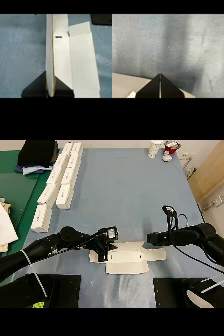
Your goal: Fold the box.
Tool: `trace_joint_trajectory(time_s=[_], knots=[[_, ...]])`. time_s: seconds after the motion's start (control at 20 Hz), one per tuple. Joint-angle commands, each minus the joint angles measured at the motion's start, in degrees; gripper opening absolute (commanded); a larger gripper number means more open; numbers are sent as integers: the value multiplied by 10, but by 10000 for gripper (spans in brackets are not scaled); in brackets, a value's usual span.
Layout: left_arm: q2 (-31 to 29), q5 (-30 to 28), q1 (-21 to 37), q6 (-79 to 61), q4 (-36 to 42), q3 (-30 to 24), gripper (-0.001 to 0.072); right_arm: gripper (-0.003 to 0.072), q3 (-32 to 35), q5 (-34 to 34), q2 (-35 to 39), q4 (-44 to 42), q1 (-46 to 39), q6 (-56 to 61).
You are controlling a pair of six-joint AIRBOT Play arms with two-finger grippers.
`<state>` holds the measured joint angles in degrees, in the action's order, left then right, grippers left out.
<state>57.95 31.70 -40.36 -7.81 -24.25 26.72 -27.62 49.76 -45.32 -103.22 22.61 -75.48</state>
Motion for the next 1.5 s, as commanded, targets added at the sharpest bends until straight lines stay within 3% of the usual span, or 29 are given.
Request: trace_joint_trajectory(time_s=[0.0, 0.55, 0.7, 0.9, 1.05, 1.45], knots=[[0, 5, 0, 28, -30, 4, 13, 0, 0, 1, 0, 6, 0, 0], [0, 31, 0, 34, -30, 14, 14, 0, 0, 1, 0, 6, 0, 0], [-1, 16, 1, 33, -34, 32, 13, 0, 0, 2, 0, 6, 0, 0], [-1, 7, 1, 64, -106, 40, 13, 0, 0, 2, 0, 9, 0, 0], [-1, -29, 0, 57, -101, 40, 14, 0, 0, 2, 0, 12, 0, 0], [-8, -23, 1, 57, -101, 68, 13, 0, 0, 0, 0, 21, 0, 0]])
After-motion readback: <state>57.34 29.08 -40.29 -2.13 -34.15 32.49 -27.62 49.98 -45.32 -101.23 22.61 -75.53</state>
